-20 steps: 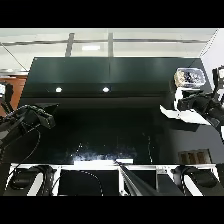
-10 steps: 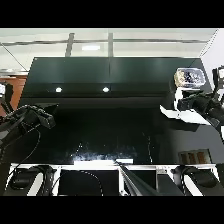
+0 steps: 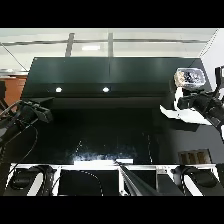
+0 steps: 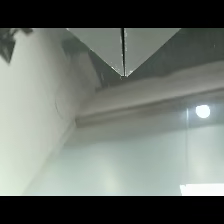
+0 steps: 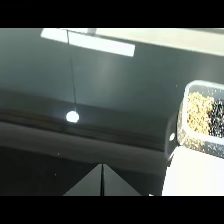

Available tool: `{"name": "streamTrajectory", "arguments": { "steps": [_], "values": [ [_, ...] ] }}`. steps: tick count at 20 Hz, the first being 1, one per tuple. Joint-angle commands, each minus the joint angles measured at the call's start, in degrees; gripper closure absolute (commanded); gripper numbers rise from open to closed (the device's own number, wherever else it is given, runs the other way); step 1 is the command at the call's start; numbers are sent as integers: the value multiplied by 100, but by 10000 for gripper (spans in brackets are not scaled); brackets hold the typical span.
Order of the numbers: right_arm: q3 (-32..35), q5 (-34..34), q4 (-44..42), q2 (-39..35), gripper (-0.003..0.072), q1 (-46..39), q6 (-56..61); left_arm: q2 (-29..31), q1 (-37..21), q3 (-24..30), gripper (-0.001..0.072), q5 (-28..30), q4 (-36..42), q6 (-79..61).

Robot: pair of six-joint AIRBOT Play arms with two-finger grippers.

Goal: Fold the box and place the chain.

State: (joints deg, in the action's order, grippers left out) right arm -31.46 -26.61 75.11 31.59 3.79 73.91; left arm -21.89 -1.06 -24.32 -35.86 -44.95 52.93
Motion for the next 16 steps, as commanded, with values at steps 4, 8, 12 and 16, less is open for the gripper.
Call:
{"name": "streamTrajectory", "arguments": {
  "steps": [4,8,12,16],
  "values": [
    [2,-101,-610,-2,671,2,2,-63,2,24,681,-308,1628,398],
    [2,-282,-20,251,-34,-352,476,-245,61,22,-10,-1344,1971,446],
    [-90,-313,1895,876,-34,-1445,1821,-492,280,22,-9,-1327,1971,431],
    [-918,-317,2221,2028,-34,-3735,2859,-761,286,22,-6,-1174,1947,407]
  ]
}}
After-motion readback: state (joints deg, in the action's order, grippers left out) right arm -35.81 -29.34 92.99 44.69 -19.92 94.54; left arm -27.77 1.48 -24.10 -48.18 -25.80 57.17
